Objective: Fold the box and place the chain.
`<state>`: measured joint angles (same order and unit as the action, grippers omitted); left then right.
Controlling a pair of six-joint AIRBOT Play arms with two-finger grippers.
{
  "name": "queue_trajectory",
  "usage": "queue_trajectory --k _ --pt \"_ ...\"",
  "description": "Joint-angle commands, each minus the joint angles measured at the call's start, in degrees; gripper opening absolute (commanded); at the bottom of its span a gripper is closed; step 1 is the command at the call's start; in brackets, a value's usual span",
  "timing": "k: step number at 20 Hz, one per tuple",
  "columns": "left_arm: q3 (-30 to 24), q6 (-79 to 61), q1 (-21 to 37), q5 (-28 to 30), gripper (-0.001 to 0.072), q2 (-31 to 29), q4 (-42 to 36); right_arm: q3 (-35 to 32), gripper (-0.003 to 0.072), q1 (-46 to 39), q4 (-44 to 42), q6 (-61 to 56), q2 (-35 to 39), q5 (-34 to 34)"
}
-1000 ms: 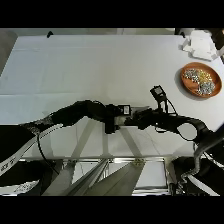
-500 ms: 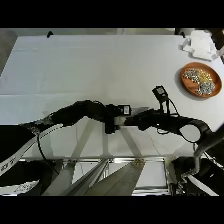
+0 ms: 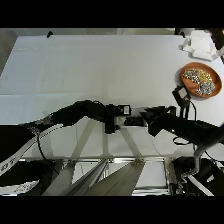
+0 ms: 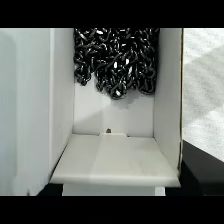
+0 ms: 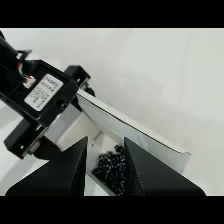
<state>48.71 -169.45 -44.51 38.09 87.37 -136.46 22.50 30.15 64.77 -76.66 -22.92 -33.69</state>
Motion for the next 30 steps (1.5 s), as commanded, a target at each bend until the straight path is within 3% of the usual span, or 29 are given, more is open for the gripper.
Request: queue_trajectory --k 1,8,13,18,21,24,30 --pt "0.0 0.0 0.0 0.0 0.0336 0.0 0.0 0.6 0.0255 -1.7 2.9 -0.1 5.7 -1.9" --pt "0.0 0.0 0.0 0.0 0.0336 0.0 0.0 4.7 0.0254 -15.8 2.4 -1.6 2.2 -3.1" --pt "0.0 0.0 0.0 0.0 0.0336 0.0 0.0 13.7 0.0256 -24.3 2.4 0.4 -13.6 -7.4" --pt "0.0 0.0 0.0 0.0 0.0336 0.0 0.0 25.7 0.0256 -24.0 -5.5 15.7 -35.5 -18.5" --pt "0.0 0.0 0.0 0.0 0.0336 0.0 0.0 30.1 0.0279 -20.0 -10.1 33.6 -43.8 -27.0" --pt "0.0 0.0 0.0 0.0 0.0336 0.0 0.0 30.2 0.0323 -14.5 -9.5 46.3 -45.7 -31.5" --pt "0.0 0.0 0.0 0.0 0.0336 0.0 0.0 30.2 0.0322 -11.4 -4.3 48.1 -45.5 -37.5"
